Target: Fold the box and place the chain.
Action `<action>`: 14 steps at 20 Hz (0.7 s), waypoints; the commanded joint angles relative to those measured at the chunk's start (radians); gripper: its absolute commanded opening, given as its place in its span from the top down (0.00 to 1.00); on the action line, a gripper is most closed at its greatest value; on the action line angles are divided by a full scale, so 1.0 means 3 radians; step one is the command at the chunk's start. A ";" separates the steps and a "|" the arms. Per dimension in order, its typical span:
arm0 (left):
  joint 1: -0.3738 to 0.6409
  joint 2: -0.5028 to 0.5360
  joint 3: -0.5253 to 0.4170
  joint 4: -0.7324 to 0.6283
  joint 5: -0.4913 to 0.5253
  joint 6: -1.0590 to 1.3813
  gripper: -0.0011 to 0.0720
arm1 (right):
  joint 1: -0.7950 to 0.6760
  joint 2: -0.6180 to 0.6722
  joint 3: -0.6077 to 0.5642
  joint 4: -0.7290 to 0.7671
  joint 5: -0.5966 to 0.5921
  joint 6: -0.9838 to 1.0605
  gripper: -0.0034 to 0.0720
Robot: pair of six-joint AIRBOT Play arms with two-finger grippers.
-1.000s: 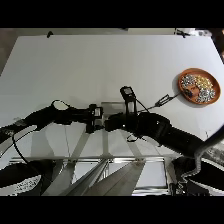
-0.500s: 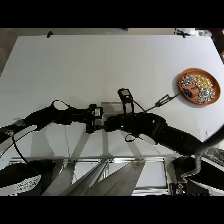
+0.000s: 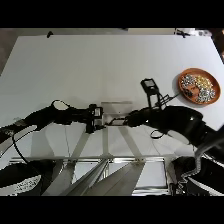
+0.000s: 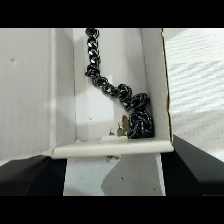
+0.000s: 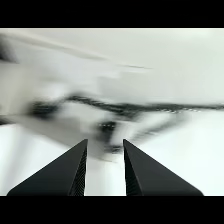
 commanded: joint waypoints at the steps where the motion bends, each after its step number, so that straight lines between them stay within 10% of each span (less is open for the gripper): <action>1: 0.0003 0.0003 0.0000 0.0001 0.0001 0.0001 0.64 | -0.0591 0.0104 -0.0061 -0.0245 0.0348 -0.0354 0.61; 7: 0.0003 0.0003 0.0000 0.0001 0.0000 0.0001 0.64 | -0.1673 -0.0633 -0.0140 -0.0196 -0.0315 -0.1273 0.49; 14: 0.0003 0.0003 0.0000 0.0001 0.0001 0.0001 0.64 | -0.1768 -0.1488 -0.0136 -0.0053 -0.0969 -0.1684 0.49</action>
